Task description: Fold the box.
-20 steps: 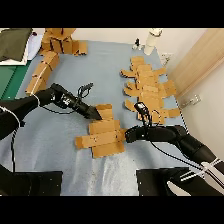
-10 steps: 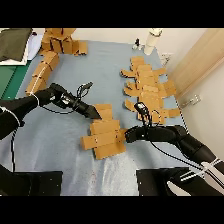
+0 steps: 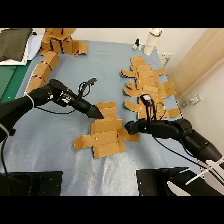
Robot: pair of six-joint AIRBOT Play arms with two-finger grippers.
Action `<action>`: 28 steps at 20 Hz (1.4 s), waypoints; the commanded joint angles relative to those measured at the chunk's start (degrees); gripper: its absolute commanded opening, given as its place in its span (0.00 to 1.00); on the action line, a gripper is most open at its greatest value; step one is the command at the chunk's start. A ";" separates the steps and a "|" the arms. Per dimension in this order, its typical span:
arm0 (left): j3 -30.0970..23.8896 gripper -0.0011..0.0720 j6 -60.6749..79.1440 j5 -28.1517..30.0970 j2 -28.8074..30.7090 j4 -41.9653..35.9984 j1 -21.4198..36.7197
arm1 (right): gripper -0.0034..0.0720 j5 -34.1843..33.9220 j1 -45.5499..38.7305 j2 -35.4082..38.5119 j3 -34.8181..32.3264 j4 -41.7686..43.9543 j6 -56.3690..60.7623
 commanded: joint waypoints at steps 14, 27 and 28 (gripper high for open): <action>-21.14 0.03 40.46 38.23 22.43 -6.34 -17.42 | 0.08 -1.42 0.09 3.65 5.70 -5.79 17.35; -21.09 0.03 41.09 38.53 19.43 -5.05 -17.18 | 0.05 -14.49 5.05 0.72 -0.52 1.22 13.49; -21.09 0.03 41.07 38.42 19.43 -5.07 -17.18 | 0.05 -11.89 5.05 -0.48 -1.46 -0.59 13.51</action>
